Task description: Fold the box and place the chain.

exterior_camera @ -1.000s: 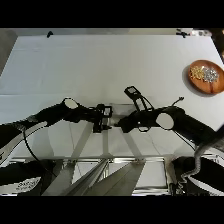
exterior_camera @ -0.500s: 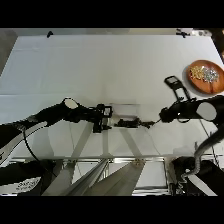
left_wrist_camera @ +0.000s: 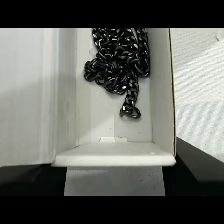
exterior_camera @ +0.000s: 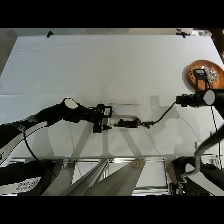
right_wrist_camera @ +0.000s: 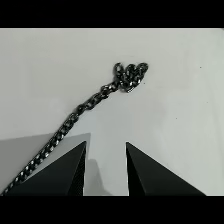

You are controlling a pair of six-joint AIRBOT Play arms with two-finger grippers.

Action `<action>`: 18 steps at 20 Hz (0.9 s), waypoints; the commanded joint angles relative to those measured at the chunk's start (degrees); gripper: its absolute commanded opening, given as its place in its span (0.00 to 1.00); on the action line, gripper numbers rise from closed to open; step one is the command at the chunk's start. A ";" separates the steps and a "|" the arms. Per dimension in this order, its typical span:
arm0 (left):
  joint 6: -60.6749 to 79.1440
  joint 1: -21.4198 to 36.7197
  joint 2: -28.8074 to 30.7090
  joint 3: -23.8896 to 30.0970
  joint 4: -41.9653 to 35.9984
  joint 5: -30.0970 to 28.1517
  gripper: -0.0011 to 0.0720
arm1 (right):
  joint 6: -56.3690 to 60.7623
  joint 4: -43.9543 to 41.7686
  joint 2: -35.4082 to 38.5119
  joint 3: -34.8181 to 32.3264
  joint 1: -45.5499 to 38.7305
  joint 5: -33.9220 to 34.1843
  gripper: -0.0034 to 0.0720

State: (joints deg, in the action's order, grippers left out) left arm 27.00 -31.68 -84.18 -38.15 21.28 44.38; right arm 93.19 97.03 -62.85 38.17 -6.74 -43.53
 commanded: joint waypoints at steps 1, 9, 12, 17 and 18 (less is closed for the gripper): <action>0.02 0.04 0.04 -0.02 0.00 0.00 0.53 | 2.82 4.11 -4.83 0.17 -2.75 5.97 0.37; 0.02 0.04 0.04 -0.02 0.00 0.00 0.53 | 2.67 4.55 -11.80 3.65 -2.73 9.79 0.44; 0.02 0.04 0.04 -0.02 0.00 0.00 0.53 | 2.36 4.48 -12.20 3.74 -2.73 11.10 0.44; 0.02 0.04 0.04 -0.02 0.00 -0.02 0.53 | 2.34 3.39 -14.69 3.74 -2.71 9.62 0.48; 0.02 0.04 0.04 -0.02 0.00 0.00 0.53 | 2.34 2.78 -15.06 3.74 -2.56 9.49 0.48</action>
